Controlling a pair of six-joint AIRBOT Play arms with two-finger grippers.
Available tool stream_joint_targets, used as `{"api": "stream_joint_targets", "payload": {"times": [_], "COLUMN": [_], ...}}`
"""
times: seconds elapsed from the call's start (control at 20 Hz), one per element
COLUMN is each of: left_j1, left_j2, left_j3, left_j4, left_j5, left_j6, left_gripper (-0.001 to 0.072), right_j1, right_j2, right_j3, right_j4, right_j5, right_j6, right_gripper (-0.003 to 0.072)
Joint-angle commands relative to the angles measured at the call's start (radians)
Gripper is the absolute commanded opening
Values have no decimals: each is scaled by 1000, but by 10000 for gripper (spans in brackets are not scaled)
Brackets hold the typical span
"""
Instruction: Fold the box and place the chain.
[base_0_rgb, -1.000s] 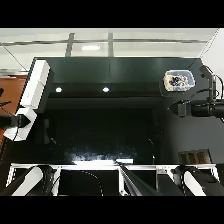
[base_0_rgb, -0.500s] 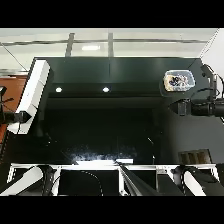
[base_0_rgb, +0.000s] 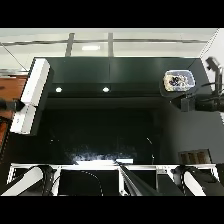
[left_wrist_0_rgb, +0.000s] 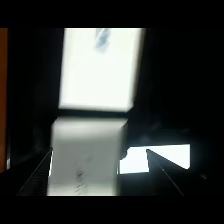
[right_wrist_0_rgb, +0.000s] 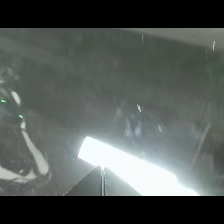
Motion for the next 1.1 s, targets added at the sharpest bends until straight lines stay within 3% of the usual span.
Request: {"api": "stream_joint_targets", "payload": {"times": [0.0,0.05,0.1,0.15,0.3,0.35,0.45,0.6,0.7,0.8,1.05], "left_j1": [-88,-129,-177,-220,-351,-395,-491,-589,-599,-598,-598], "left_j2": [58,78,107,140,229,272,396,606,701,751,768], "left_j3": [166,206,232,235,183,135,-21,-340,-493,-542,-541], "left_j4": [-179,-193,-193,-204,-216,-222,-232,-231,-229,-228,-211], "left_j5": [-184,-227,-266,-283,-297,-282,-202,-3,44,55,113], "left_j6": [-12,-19,-37,-48,-203,-217,-222,-240,-233,-242,-240], "left_gripper": [687,514,94,27,24,24,24,28,28,28,28], "right_j1": [93,128,148,160,212,243,282,285,285,285,285], "right_j2": [2,2,3,4,11,29,96,178,177,177,177], "right_j3": [151,187,201,201,187,157,32,-230,-315,-328,-328], "right_j4": [-74,-122,-153,-179,-301,-357,-459,-437,-439,-441,-441], "right_j5": [-58,-85,-98,-92,-59,-98,-253,-537,-591,-571,-571], "right_j6": [19,71,124,200,319,319,337,336,337,337,337], "right_gripper": [11,11,11,11,7,5,5,11,12,13,13]}}
